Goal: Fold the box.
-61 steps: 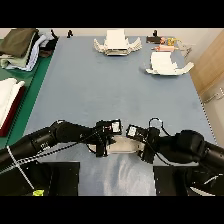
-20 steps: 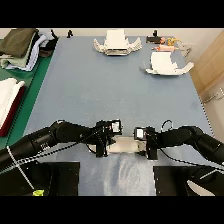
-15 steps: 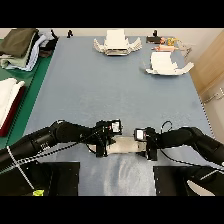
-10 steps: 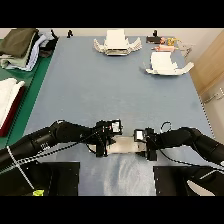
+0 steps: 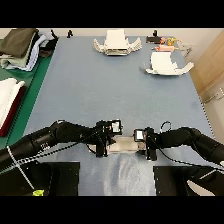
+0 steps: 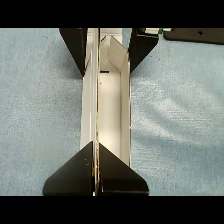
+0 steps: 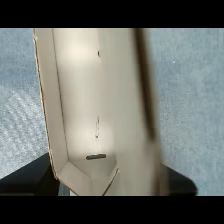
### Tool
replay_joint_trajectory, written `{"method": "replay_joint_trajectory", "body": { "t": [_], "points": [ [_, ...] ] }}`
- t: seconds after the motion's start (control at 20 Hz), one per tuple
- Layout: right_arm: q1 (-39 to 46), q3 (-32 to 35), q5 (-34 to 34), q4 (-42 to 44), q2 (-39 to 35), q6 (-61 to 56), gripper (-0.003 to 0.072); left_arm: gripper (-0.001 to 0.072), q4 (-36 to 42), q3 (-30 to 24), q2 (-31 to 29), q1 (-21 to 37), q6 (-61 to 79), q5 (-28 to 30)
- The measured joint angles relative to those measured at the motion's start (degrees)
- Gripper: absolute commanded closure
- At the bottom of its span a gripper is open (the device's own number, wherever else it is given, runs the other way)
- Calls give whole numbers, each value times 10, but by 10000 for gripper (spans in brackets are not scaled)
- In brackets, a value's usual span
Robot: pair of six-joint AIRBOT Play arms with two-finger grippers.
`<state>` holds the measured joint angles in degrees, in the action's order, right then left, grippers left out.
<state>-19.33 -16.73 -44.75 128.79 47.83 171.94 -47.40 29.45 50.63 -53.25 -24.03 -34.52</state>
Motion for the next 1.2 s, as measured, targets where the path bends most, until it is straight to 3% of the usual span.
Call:
{"method": "replay_joint_trajectory", "body": {
  "t": [1.2],
  "points": [
    [0,0,-3,-4,0,0,214,693,5,0,0,0,2,9]
  ]
}}
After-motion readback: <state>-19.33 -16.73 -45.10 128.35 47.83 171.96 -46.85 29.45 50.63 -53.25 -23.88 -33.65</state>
